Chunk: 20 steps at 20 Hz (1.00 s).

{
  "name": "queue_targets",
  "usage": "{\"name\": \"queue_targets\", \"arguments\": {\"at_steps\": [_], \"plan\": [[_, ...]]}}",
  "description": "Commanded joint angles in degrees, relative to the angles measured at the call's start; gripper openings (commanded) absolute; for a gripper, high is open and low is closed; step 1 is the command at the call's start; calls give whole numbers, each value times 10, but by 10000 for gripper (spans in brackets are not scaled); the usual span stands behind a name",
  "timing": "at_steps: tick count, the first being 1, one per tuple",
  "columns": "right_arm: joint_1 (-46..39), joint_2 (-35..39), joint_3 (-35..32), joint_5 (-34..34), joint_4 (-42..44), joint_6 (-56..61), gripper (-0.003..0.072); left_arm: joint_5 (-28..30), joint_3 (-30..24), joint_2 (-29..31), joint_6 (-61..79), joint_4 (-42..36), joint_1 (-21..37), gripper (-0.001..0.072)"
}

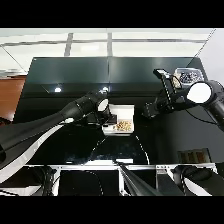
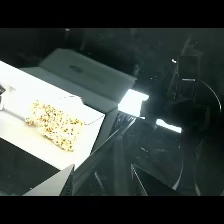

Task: Fold the box and place the chain.

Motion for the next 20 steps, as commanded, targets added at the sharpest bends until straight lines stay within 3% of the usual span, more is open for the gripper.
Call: {"name": "queue_targets", "arguments": {"at_steps": [1, 2, 5, 8, 11, 13, 15, 17, 19, 20], "plan": [[-3, 1, -1, -10, -7, -14, 420, -10, 10, 3, -18, 19, -2, 362], [-3, 1, -1, -14, -7, -16, 420, -10, 12, 9, -17, 26, -4, 413], [-3, 1, -1, -17, -7, -16, 421, -18, 11, 52, 27, 53, -4, 413], [-3, 1, -1, -17, -7, -16, 421, -80, -4, 137, 93, 134, -5, 411], [-3, 1, -1, -32, -6, -15, 420, -74, -123, 281, 92, 229, 26, 411], [-3, 1, -1, -39, -6, -15, 420, -71, -237, 373, 82, 196, 127, 412], [-3, 1, -1, -52, 0, -14, 421, -35, -336, 430, 166, 35, 295, 412], [-3, 1, -1, -68, 16, -12, 421, 5, -412, 435, 441, -280, 466, 412], [-3, 1, -1, -83, 28, -12, 420, -8, -468, 422, 747, -558, 562, 413], [-3, 1, -1, -85, 30, -12, 421, -21, -488, 416, 889, -649, 580, 474]]}}
